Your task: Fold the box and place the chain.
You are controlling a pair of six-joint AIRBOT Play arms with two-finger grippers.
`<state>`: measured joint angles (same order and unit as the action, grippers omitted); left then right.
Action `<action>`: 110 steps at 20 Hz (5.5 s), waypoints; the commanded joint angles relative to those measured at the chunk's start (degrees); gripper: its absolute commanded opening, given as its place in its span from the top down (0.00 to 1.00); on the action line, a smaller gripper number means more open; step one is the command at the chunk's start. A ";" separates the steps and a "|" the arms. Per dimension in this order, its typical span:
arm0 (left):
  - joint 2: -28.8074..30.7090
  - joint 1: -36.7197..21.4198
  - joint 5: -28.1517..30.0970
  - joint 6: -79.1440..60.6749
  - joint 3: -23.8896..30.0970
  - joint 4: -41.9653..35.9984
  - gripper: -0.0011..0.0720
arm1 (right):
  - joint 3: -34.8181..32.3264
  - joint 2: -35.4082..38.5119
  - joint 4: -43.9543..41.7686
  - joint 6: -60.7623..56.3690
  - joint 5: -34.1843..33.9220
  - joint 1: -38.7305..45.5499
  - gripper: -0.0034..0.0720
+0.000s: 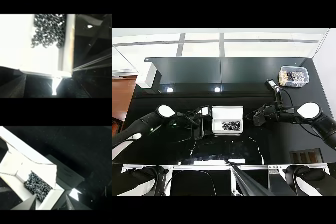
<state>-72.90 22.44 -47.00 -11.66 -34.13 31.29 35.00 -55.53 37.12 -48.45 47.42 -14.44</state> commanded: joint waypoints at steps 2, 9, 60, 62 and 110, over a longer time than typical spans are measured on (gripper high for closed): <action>-3.19 0.07 0.15 -0.83 -2.05 -0.20 0.01 | -0.02 0.04 -0.02 0.00 0.00 0.02 0.38; -3.23 0.13 -0.20 -4.79 -2.10 -0.28 0.01 | -0.02 0.04 0.00 0.02 -0.07 0.02 0.38; -3.23 1.16 -0.02 -7.63 -2.19 -2.40 0.47 | 10.29 -12.37 0.02 41.90 4.90 -11.13 0.07; -3.23 1.16 -0.02 -7.63 -2.19 -2.40 0.47 | 10.29 -12.37 0.02 41.92 3.78 -11.63 0.08; -3.23 1.16 -0.04 -7.63 -2.19 -2.40 0.47 | 10.27 -13.92 4.13 39.01 7.63 -13.88 0.67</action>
<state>-76.12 23.57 -47.07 -19.29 -36.25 28.91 45.28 -68.95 41.36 -9.43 55.22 -27.79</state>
